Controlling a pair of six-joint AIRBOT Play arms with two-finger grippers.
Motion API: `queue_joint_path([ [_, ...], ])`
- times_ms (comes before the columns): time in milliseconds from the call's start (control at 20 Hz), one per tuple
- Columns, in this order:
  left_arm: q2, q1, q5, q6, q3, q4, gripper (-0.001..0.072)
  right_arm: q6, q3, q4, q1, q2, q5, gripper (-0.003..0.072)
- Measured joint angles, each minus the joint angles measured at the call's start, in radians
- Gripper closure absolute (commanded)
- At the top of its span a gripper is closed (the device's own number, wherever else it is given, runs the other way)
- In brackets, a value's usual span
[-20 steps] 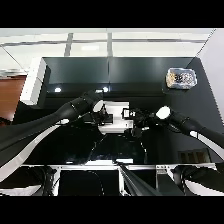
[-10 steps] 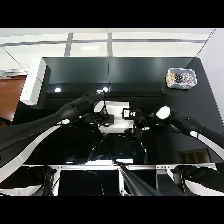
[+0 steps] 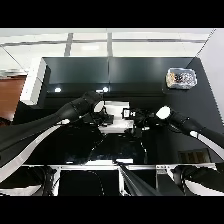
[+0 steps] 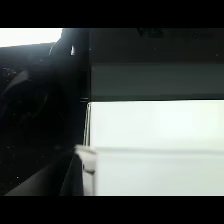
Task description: Fold the box and place the chain.
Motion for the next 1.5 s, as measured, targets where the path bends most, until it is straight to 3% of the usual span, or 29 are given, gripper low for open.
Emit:
queue_joint_path([
  [600,-0.011,0.003,-0.024,-0.038,0.006,0.042,0.0381,0.000,0.000,0.001,0.000,0.000,0.000,0.0559],
  [650,-0.011,0.003,-0.026,-0.038,0.007,0.043,0.0457,0.000,0.000,0.001,0.000,0.000,0.000,0.0560],
  [700,-0.011,0.003,-0.024,-0.042,0.011,0.043,0.0591,0.000,0.000,0.000,0.000,0.000,0.000,0.0559],
  [750,-0.012,0.003,-0.020,-0.041,0.014,0.042,0.0652,0.000,0.000,0.001,0.000,0.000,0.000,0.0559],
  [800,-0.013,0.003,-0.019,-0.041,0.017,0.040,0.0685,0.000,0.000,0.002,0.000,0.000,0.000,0.0560],
  [1050,-0.013,0.003,-0.019,-0.045,0.027,0.039,0.0684,0.000,0.000,0.002,0.000,0.000,0.000,0.0559],
  [1100,-0.013,0.003,-0.019,-0.047,0.028,0.038,0.0648,0.000,0.000,0.002,0.000,0.000,-0.001,0.0559],
  [1300,-0.013,0.003,-0.009,-0.051,0.044,0.036,0.0246,0.000,0.000,0.001,0.000,0.000,-0.001,0.0560],
  [1500,-0.013,0.003,-0.012,-0.052,0.064,0.038,0.0246,0.000,0.000,0.001,0.000,0.000,0.000,0.0559],
])
